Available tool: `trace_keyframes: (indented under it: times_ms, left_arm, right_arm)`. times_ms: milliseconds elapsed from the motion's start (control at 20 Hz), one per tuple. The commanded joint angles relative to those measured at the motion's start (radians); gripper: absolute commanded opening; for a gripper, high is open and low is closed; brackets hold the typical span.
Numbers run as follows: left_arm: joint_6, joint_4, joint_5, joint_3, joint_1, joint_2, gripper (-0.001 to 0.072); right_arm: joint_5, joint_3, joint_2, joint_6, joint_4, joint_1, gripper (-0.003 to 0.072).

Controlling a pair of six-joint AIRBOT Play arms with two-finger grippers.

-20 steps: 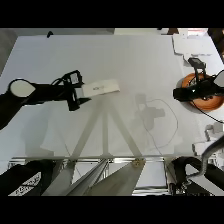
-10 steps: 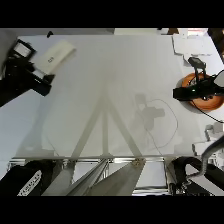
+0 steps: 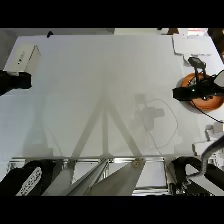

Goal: Fold the box and place the chain.

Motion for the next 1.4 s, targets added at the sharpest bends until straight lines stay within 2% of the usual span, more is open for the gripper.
trace_keyframes:
  times_ms: [0, 100, 350, 400, 450, 500, 550, 600, 700, 850, 950, 1150, 1350]
  left_arm:
    - [-0.019, -0.031, 0.105, 0.000, 0.028, -0.169, 0.0005]
    - [-0.019, -0.072, 0.178, 0.000, 0.027, -0.279, 0.0007]
    - [-0.018, -0.069, 0.312, 0.000, 0.027, -0.511, 0.0014]
    - [-0.019, -0.069, 0.322, 0.000, 0.027, -0.539, 0.0058]
    - [-0.019, -0.069, 0.324, 0.000, 0.027, -0.561, 0.0197]
    - [-0.019, -0.069, 0.322, 0.000, 0.027, -0.570, 0.0381]
    - [-0.019, -0.069, 0.320, 0.000, 0.027, -0.567, 0.0523]
    - [-0.019, -0.069, 0.315, 0.000, 0.027, -0.557, 0.0550]
    - [-0.018, -0.069, 0.296, 0.000, 0.027, -0.516, 0.0704]
    - [0.011, -0.069, 0.234, 0.000, 0.027, -0.412, 0.0703]
    - [0.032, -0.069, 0.149, 0.000, 0.027, -0.313, 0.0702]
    - [0.034, -0.069, -0.036, 0.001, 0.026, -0.048, 0.0700]
    - [0.034, -0.069, -0.158, 0.000, 0.026, 0.246, 0.0699]
  right_arm:
    - [0.001, 0.000, 0.001, 0.000, 0.001, -0.001, 0.0017]
    - [0.001, 0.000, 0.001, 0.000, 0.001, -0.001, 0.0017]
    - [0.001, 0.000, 0.001, 0.000, 0.001, -0.001, 0.0017]
    - [0.001, 0.000, 0.001, 0.000, 0.001, -0.001, 0.0017]
    - [0.001, 0.000, 0.001, 0.000, 0.001, -0.001, 0.0017]
    - [0.001, 0.000, 0.001, 0.000, 0.001, -0.001, 0.0017]
    - [0.001, 0.000, 0.001, 0.000, 0.001, -0.001, 0.0017]
    - [0.001, 0.000, 0.001, 0.000, 0.001, -0.001, 0.0017]
    - [0.001, 0.000, 0.001, 0.000, 0.001, -0.001, 0.0017]
    - [0.001, 0.000, 0.001, 0.000, 0.001, -0.001, 0.0017]
    - [0.001, 0.000, 0.001, 0.000, 0.001, -0.001, 0.0017]
    - [0.001, 0.000, 0.001, 0.000, 0.001, -0.001, 0.0017]
    - [0.001, 0.000, 0.001, 0.000, 0.001, -0.001, 0.0017]
